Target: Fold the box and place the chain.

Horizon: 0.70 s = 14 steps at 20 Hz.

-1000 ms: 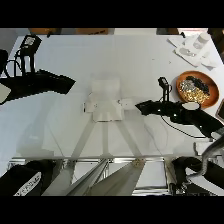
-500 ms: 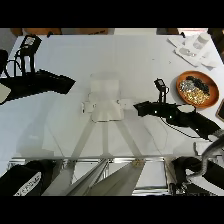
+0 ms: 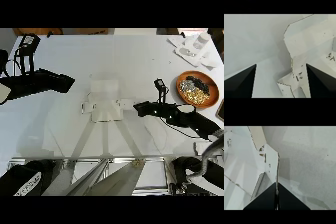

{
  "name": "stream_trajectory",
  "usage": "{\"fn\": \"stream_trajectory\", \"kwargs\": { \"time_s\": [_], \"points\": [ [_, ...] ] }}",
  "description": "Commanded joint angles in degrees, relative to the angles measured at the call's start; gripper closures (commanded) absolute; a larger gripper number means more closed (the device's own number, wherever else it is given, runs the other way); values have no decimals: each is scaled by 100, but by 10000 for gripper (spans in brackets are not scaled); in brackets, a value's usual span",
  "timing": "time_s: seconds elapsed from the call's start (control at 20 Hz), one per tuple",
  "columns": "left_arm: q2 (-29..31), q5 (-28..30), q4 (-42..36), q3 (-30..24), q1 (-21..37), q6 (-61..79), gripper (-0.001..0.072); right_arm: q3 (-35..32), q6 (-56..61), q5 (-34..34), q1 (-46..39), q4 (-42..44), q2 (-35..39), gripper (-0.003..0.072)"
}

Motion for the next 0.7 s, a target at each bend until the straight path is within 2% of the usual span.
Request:
{"fn": "stream_trajectory", "kwargs": {
  "time_s": [0.0, 0.15, 0.25, 0.3, 0.45, 0.65],
  "points": [
    [-4, -107, -57, -2, -2, 0, 11, -2, 0, 2, 7, 0, 4, 674],
    [-7, -144, -101, -2, -2, 11, 19, -2, 0, 4, 7, 0, 4, 674],
    [35, -151, -87, -7, -24, 26, 135, -2, 0, 2, 7, 0, 4, 674],
    [35, -160, -81, -7, -28, 50, 154, -2, 0, 2, 7, 2, 4, 674],
    [-144, -131, -87, -7, -105, 291, 153, -2, 0, 0, 7, 0, 4, 674],
    [-780, -271, -118, -7, -800, 1235, 152, -2, 0, 0, 7, 2, 4, 674]
  ]
}}
